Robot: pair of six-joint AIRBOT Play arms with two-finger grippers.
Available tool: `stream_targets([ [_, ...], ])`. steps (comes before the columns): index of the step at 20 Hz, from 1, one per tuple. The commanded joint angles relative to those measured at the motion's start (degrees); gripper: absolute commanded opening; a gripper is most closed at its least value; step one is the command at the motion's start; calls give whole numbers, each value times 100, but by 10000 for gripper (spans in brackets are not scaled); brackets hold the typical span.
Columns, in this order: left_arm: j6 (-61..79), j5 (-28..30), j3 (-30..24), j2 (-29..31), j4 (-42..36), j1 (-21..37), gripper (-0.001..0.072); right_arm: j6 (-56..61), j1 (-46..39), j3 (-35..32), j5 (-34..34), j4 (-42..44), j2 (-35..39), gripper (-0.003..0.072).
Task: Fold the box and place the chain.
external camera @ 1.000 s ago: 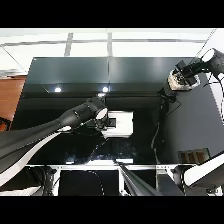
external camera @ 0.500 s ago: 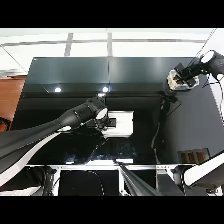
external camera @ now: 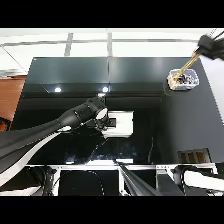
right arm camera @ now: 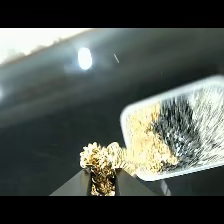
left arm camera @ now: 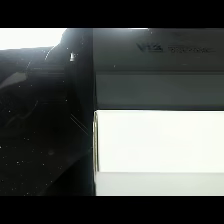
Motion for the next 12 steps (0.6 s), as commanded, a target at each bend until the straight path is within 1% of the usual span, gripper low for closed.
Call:
stream_targets([
  [1, 2, -2, 2, -2, 2, 7, 30, -487, 7, 2, 173, 168, 1187, 18],
  [5, 2, -4, 2, -2, 0, 7, 30, -761, 17, 2, 420, 933, 2074, 18],
  [8, 2, -2, 2, -2, 0, 7, 30, -839, 17, 2, 629, 1447, 2527, 18],
  [12, 2, -9, 2, -2, 0, 7, 30, -1040, 33, 2, 1515, 2317, 2719, 18],
])
